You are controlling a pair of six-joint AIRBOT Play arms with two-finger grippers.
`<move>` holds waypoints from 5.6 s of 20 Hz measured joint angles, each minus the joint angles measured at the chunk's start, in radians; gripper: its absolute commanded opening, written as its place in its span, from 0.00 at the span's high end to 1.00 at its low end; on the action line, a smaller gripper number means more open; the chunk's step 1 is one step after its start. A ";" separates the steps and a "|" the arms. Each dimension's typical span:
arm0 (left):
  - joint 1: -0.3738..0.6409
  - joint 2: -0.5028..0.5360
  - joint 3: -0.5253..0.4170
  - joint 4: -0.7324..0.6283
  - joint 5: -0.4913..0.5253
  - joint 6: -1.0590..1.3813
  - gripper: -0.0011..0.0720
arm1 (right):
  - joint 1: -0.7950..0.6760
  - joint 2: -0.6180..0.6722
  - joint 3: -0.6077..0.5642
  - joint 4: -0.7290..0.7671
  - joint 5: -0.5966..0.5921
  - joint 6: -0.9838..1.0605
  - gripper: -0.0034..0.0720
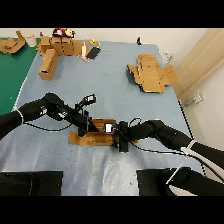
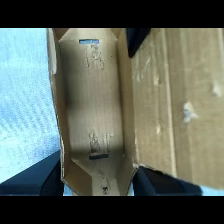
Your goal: Fold the box.
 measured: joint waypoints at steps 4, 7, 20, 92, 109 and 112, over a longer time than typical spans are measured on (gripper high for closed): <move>0.000 0.000 0.000 0.000 0.001 0.000 0.97 | 0.000 -0.002 0.000 -0.002 0.001 0.000 0.30; 0.000 0.000 0.000 0.000 0.001 0.000 0.97 | 0.000 -0.003 0.000 -0.002 0.002 0.000 0.30; 0.000 0.000 0.000 -0.016 0.002 0.000 0.97 | 0.000 -0.003 0.000 -0.003 0.001 0.000 0.30; 0.135 -0.039 -0.013 -0.048 0.007 -0.823 0.97 | 0.000 -0.003 0.000 -0.003 -0.010 0.000 0.30; 0.040 0.557 -0.325 0.290 0.139 -0.326 0.05 | 0.000 -0.003 0.000 -0.003 -0.008 0.000 0.30; -0.023 0.559 -0.352 0.312 0.164 -0.236 0.05 | 0.000 -0.003 0.000 -0.003 -0.008 0.000 0.30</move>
